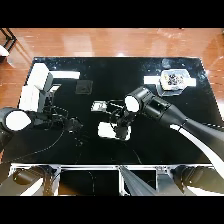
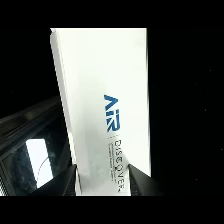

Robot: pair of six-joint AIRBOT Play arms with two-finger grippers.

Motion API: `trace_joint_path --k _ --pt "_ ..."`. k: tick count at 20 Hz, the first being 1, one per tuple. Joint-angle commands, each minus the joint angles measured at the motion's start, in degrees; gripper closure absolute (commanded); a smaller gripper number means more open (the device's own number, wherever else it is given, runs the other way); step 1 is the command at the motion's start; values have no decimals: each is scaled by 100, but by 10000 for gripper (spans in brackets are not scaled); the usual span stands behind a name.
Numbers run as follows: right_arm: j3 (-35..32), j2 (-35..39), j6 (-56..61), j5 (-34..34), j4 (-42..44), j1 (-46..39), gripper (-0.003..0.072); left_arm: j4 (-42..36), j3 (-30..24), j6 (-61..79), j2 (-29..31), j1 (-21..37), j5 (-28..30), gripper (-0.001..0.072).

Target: Fold the box and place the chain.

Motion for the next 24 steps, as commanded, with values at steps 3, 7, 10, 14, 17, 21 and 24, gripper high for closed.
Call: trace_joint_path --k 3,7,10,14,17,21,24 --pt "0 -2 -2 31 0 2 451 0 -2 2 -2 0 0 79" --pt "0 -2 -2 33 -2 2 450 0 -2 2 -2 0 0 79" --pt "4 22 -2 33 -4 2 450 0 -2 2 -2 0 0 79" --pt "4 52 -2 33 -2 -13 450 0 -2 2 -2 0 0 79" --pt "4 79 -2 33 -9 -22 449 0 -2 2 -2 0 -2 79" --pt "4 79 0 31 0 -22 449 0 -2 2 -2 0 -4 79" --pt "0 72 0 11 20 -20 449 0 -2 2 -2 0 -4 79"
